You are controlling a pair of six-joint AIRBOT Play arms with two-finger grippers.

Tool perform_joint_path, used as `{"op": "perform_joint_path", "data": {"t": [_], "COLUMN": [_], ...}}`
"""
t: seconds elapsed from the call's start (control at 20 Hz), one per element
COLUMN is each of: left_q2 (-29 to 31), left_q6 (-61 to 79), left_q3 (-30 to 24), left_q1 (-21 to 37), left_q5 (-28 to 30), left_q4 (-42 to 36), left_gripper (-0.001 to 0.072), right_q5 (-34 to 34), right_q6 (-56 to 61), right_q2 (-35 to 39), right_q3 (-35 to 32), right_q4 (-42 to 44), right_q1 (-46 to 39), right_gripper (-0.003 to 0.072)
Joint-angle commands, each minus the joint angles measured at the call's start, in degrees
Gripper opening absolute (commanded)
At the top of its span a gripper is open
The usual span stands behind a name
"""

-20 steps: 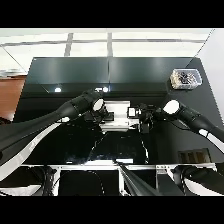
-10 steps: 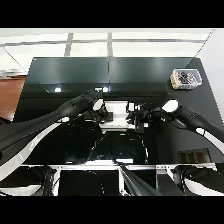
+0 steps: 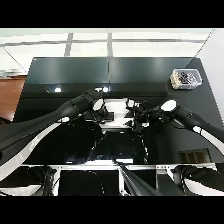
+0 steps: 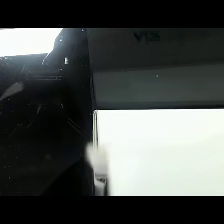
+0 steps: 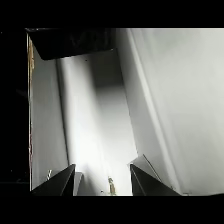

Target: Fold the box and place the chain.

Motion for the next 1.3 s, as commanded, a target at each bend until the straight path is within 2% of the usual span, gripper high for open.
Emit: {"op": "perform_joint_path", "data": {"t": [0.0, 0.05, 0.1, 0.15, 0.2, 0.3, 0.35, 0.5, 0.6, 0.65, 0.75, 0.85, 0.95, 1.05, 1.25], "left_q2": [0.0, 0.0, 0.0, 0.0, 0.0, 0.0, 0.0, 0.0, 0.0, 0.0, 0.0, 0.0, 0.0, 0.0, 0.0], "left_q6": [0.0, 0.0, 0.0, 0.0, 0.0, 0.0, 0.0, 0.0, 0.0, 0.0, 0.0, 0.0, 0.0, 0.0, 0.0], "left_q3": [0.0, 0.0, 0.0, 0.0, 0.0, 0.0, 0.0, 0.0, 0.0, 0.0, 0.0, 0.0, 0.0, 0.0, 0.0], "left_q1": [0.0, 0.0, 0.0, 0.0, 0.0, 0.0, 0.0, 0.0, 0.0, 0.0, 0.0, 0.0, 0.0, 0.0, 0.0], "left_q5": [-0.1, -0.1, -0.1, -0.1, -0.1, -0.1, 0.0, -0.3, -0.3, -0.3, -0.3, -0.2, -0.2, -0.2, -0.2], "left_q4": [0.0, 0.0, 0.0, 0.0, 0.0, 0.0, 0.0, 0.0, 0.0, 0.0, 0.0, 0.0, 0.0, 0.1, 0.0], "left_gripper": [0.0030, 0.0030, 0.0030, 0.0030, 0.0030, 0.0030, 0.0030, 0.0030, 0.0030, 0.0030, 0.0030, 0.0030, 0.0031, 0.0031, 0.0031], "right_q5": [-0.2, -0.2, -0.1, 0.2, 0.4, 1.2, 3.1, 10.0, 9.5, 9.6, 8.0, 8.1, 9.9, 11.4, 12.3], "right_q6": [3.8, 4.0, 4.4, 5.8, 7.9, 17.7, 22.6, 49.9, 65.4, 71.6, 82.6, 84.4, 76.4, 74.7, 65.1], "right_q2": [-0.1, -0.1, -0.1, 0.0, 0.1, 2.0, 4.1, 14.1, 18.9, 19.1, 18.3, 16.0, 12.1, 6.7, -1.6], "right_q3": [0.0, 0.0, 0.0, 0.0, 0.0, 0.1, 0.7, 5.9, 6.4, 6.0, 1.7, -4.0, -7.4, -7.5, -7.4], "right_q4": [-0.9, -0.9, -0.9, -1.1, -1.2, -3.1, -7.4, -27.3, -34.2, -35.5, -34.5, -27.8, -20.5, -15.2, 0.8], "right_q1": [0.0, 0.0, 0.0, 0.0, -0.1, -1.4, -2.7, -9.8, -17.6, -22.1, -29.4, -32.8, -30.7, -26.9, -20.4], "right_gripper": [0.0267, 0.0389, 0.0355, 0.0084, 0.0013, 0.0012, 0.0012, 0.0012, 0.0012, 0.0012, 0.0012, 0.0012, 0.0011, 0.0011, 0.0012]}}
